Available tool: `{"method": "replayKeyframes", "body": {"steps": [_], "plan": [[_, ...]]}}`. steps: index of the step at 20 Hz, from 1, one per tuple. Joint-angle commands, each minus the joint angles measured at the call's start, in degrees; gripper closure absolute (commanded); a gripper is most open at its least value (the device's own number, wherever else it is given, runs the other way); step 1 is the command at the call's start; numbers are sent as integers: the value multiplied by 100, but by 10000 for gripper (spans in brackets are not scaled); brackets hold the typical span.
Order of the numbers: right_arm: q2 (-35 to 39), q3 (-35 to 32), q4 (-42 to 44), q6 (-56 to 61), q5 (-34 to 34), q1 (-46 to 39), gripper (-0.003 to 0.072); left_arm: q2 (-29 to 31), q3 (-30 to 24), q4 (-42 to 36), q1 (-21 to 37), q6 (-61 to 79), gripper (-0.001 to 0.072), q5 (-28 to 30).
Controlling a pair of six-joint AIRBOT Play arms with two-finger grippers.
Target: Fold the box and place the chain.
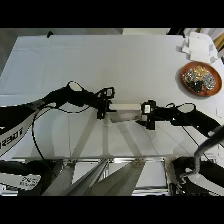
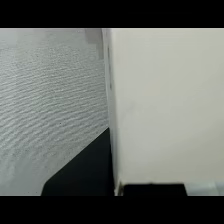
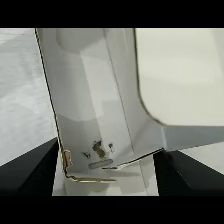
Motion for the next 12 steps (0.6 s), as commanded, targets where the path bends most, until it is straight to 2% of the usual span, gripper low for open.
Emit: {"method": "replayKeyframes", "body": {"steps": [1, 12], "plan": [[-118, 26, -214, -24, 136, -4, 98, 0, 4, -7, -4, -4, 699, 7], [-101, 76, -514, -33, 540, -409, 96, 0, 4, -9, -4, -4, 699, 7]]}}
